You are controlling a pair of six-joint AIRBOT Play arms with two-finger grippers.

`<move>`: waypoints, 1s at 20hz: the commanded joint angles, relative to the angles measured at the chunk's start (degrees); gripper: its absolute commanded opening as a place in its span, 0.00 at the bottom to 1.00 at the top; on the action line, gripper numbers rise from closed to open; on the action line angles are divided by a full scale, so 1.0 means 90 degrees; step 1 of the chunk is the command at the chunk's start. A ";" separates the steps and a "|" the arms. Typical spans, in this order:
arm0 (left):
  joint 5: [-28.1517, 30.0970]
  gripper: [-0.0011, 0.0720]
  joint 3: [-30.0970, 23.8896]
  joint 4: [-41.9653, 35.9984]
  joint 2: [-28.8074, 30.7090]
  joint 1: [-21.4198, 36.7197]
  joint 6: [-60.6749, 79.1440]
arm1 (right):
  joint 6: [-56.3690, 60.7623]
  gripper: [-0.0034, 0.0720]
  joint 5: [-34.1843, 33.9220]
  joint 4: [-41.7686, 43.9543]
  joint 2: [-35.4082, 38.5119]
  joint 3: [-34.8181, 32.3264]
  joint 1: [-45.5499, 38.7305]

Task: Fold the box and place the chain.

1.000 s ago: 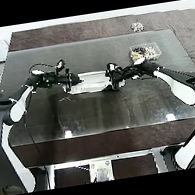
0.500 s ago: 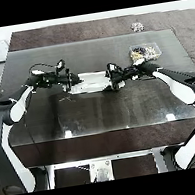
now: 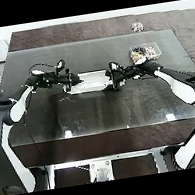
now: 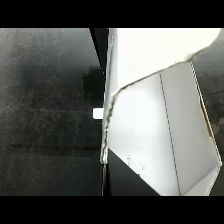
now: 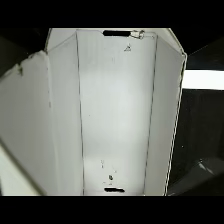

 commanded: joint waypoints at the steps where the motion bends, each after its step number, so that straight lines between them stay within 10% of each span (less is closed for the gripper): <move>1: 0.0000 0.05 0.0002 0.0002 0.0005 0.0002 0.0002 | -0.0027 0.90 0.0053 0.0036 -0.0015 0.0007 -0.0005; 20: 0.0002 0.05 0.0002 0.0002 0.0005 0.0002 0.0002 | -0.0126 0.89 0.0051 0.0083 -0.0080 0.0046 0.0015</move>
